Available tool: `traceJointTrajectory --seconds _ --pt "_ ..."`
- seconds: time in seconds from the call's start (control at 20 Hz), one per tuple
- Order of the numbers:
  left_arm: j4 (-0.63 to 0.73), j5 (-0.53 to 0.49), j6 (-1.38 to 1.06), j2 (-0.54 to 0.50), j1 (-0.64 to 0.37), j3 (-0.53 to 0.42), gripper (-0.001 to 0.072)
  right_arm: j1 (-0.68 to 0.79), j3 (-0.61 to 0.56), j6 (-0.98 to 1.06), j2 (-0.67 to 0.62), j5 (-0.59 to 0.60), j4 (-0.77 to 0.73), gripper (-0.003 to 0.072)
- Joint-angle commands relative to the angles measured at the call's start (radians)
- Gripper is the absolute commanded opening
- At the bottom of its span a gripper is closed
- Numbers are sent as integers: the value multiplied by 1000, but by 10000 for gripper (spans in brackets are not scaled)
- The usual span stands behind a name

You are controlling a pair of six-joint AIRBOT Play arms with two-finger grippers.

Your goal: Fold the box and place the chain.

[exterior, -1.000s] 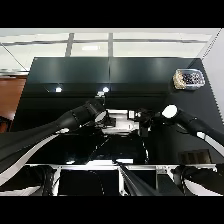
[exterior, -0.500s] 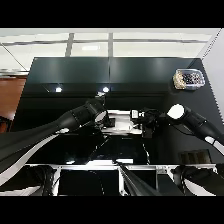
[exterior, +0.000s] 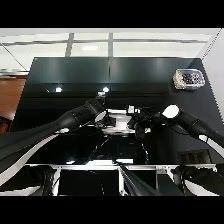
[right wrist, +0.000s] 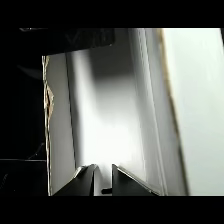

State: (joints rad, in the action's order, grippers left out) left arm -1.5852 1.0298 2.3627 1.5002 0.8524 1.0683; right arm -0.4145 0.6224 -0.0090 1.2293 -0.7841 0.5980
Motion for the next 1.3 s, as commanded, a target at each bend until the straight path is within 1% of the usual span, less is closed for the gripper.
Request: traceJointTrajectory --seconds 0.0,0.05,0.1,0.15,0.2,0.25,0.3,0.35,0.45,0.5,0.55,0.6,0.7,0.8,0.85,0.95,1.05,1.1,1.15,1.25 --pt "4 -5 1 0 0 1 26 -5 0 10 10 3 -13 118" --pt "5 -5 0 0 0 1 26 -5 0 10 10 3 -13 118" --pt "5 -5 0 0 0 1 26 -5 0 10 10 3 -14 144" --pt "5 -5 0 0 0 1 26 -5 0 18 10 7 -21 332" --pt "4 -4 0 0 0 1 26 -5 0 34 10 6 -21 350" --pt "5 -4 0 0 0 1 26 -5 0 55 10 5 -17 202" --pt "5 -4 0 0 0 1 26 -5 0 63 10 5 -19 248" --pt "4 -4 0 0 0 1 26 -5 0 63 10 6 -22 381" --pt "4 -4 0 0 0 1 26 -5 1 93 10 3 -9 45" --pt "5 -4 0 0 0 1 26 -4 1 156 8 3 2 17" --pt "5 -2 0 0 0 1 26 1 2 266 3 2 15 16" --pt "5 1 0 0 0 1 26 16 11 375 -10 -26 43 15" --pt "9 7 0 0 0 0 26 92 63 581 -56 -171 107 15" --pt "8 33 0 0 0 0 26 240 124 764 -122 -349 148 16" --pt "8 35 0 0 0 0 26 328 130 832 -154 -381 161 16" --pt "8 33 0 0 -1 0 26 526 112 964 -177 -359 212 16" --pt "8 26 0 0 0 0 26 684 19 1191 -169 -229 207 16" --pt "8 22 0 0 -1 0 27 724 -35 1271 -159 -219 204 16" --pt "8 19 0 0 -1 0 26 724 -79 1269 -141 -236 194 16" --pt "8 19 0 0 -1 0 26 637 -131 1233 -85 -251 182 16"
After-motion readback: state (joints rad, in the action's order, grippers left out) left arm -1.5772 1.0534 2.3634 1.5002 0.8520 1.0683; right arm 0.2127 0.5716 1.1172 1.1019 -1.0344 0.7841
